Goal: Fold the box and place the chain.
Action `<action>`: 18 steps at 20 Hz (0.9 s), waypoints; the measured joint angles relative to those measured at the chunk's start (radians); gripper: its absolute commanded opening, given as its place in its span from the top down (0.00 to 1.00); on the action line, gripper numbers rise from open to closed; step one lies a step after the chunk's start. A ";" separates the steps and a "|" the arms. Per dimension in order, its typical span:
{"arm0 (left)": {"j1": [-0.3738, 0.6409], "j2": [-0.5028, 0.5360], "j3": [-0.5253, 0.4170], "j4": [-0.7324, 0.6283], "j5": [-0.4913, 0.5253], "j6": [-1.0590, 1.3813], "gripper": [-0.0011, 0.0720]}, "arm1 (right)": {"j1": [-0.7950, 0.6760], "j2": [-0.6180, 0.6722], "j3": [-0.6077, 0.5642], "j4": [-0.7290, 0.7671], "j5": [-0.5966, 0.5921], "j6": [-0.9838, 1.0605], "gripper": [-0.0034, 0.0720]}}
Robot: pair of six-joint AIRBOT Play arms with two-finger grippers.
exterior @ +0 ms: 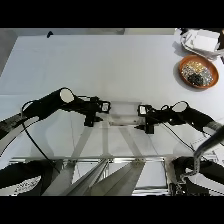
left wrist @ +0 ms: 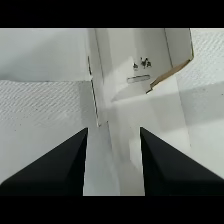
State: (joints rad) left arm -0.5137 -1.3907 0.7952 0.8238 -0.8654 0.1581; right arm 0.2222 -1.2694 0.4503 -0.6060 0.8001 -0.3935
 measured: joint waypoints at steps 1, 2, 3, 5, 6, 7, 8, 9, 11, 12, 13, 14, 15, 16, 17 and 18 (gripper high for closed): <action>-0.004 -0.010 -0.001 -0.005 0.010 0.006 0.48 | 0.000 0.000 0.000 0.000 0.000 0.000 0.56; -0.008 -0.018 -0.002 -0.008 0.013 0.012 0.48 | 0.000 0.000 0.000 0.000 0.000 0.000 0.56; -0.011 -0.024 -0.003 -0.009 0.016 0.017 0.48 | 0.000 0.000 0.000 0.000 0.000 0.000 0.56; -0.016 -0.031 -0.005 -0.009 0.025 0.026 0.49 | 0.000 0.000 0.000 0.000 0.000 0.000 0.56; -0.017 -0.033 -0.005 -0.007 0.023 0.031 0.52 | 0.000 0.000 0.000 0.000 0.000 0.000 0.56; -0.018 -0.035 -0.007 -0.005 0.023 0.034 0.52 | 0.000 0.000 0.000 0.000 0.000 0.000 0.56; -0.018 -0.035 -0.010 0.000 0.023 0.042 0.52 | 0.000 0.000 0.000 0.000 0.000 0.000 0.56; -0.020 -0.037 -0.015 0.000 0.024 0.051 0.54 | 0.000 0.000 0.000 0.000 0.000 0.000 0.56; -0.024 -0.037 -0.027 0.002 0.024 0.084 0.56 | 0.000 0.000 0.000 0.000 0.000 0.000 0.56; -0.029 -0.038 -0.031 0.000 0.027 0.098 0.56 | 0.000 0.000 0.000 0.000 0.000 0.000 0.56; -0.033 -0.038 -0.034 -0.005 0.032 0.106 0.57 | 0.000 0.000 0.000 0.000 0.000 0.000 0.56; -0.038 -0.038 -0.036 -0.008 0.042 0.114 0.59 | 0.000 0.000 0.000 0.000 0.000 0.000 0.56; -0.043 -0.038 -0.038 -0.013 0.053 0.120 0.61 | 0.000 0.000 0.000 0.000 0.001 0.000 0.56; -0.048 -0.038 -0.039 -0.017 0.060 0.122 0.61 | 0.000 0.000 0.000 -0.001 0.002 0.000 0.56; -0.051 -0.038 -0.040 -0.023 0.070 0.124 0.62 | 0.000 0.000 0.000 -0.002 0.003 0.000 0.56; -0.055 -0.038 -0.041 -0.028 0.079 0.126 0.62 | 0.000 0.000 0.000 -0.003 0.004 0.001 0.56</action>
State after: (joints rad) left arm -0.5690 -1.4284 0.7544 0.7956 -0.7860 0.2844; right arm 0.2218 -1.2690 0.4503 -0.6086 0.8040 -0.3927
